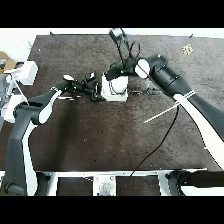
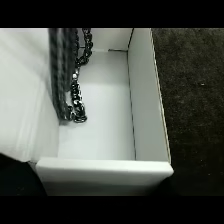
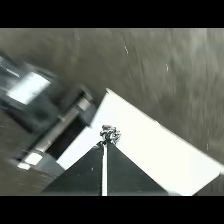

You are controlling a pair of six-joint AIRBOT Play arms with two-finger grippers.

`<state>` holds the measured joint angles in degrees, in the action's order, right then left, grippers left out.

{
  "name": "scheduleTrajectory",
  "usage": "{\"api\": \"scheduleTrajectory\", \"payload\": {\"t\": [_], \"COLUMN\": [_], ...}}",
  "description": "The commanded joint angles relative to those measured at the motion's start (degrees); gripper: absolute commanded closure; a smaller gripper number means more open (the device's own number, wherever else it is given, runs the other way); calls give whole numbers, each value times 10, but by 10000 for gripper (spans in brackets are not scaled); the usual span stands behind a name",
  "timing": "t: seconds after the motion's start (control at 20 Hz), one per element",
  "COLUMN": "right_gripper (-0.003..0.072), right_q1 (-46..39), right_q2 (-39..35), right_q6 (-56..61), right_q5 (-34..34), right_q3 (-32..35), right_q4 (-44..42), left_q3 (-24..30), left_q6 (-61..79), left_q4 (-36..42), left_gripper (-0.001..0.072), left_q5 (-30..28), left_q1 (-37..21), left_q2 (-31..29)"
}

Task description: Fold the box and place the chain.

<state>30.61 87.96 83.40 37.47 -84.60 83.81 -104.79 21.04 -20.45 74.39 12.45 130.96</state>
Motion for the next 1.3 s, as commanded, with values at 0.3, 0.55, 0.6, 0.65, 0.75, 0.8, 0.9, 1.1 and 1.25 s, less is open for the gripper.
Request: {"api": "scheduleTrajectory", "payload": {"t": [0.3, 0.55, 0.6, 0.65, 0.75, 0.8, 0.9, 1.1, 1.25], "right_gripper": [369, 370, 370, 370, 370, 370, 370, 370, 371], "right_q1": [-80, -165, -185, -203, -231, -238, -241, -223, -224], "right_q2": [-37, -132, -132, -127, -101, -82, -41, 19, 47], "right_q6": [32, 113, 136, 158, 187, 186, 186, 184, 184], "right_q5": [-41, -28, -29, -44, -88, -111, -172, -251, -266], "right_q3": [116, 243, 268, 293, 320, 321, 321, 310, 286], "right_q4": [-1, -1, -1, -3, -24, -49, -115, -181, -198], "left_q3": [0, 0, 0, 0, 0, 0, 0, 0, 0], "left_q6": [0, 0, 0, 0, 0, 0, 0, 0, 0], "left_q4": [0, 0, 0, 0, 1, 0, 0, 1, 1], "left_gripper": [358, 358, 358, 358, 358, 358, 357, 358, 358], "left_q5": [0, 0, 0, 0, 0, 0, 0, 0, 0], "left_q1": [0, 0, 0, 0, -1, 0, 0, 0, 0], "left_q2": [0, 0, 0, 0, 0, 0, 0, 0, 0]}}
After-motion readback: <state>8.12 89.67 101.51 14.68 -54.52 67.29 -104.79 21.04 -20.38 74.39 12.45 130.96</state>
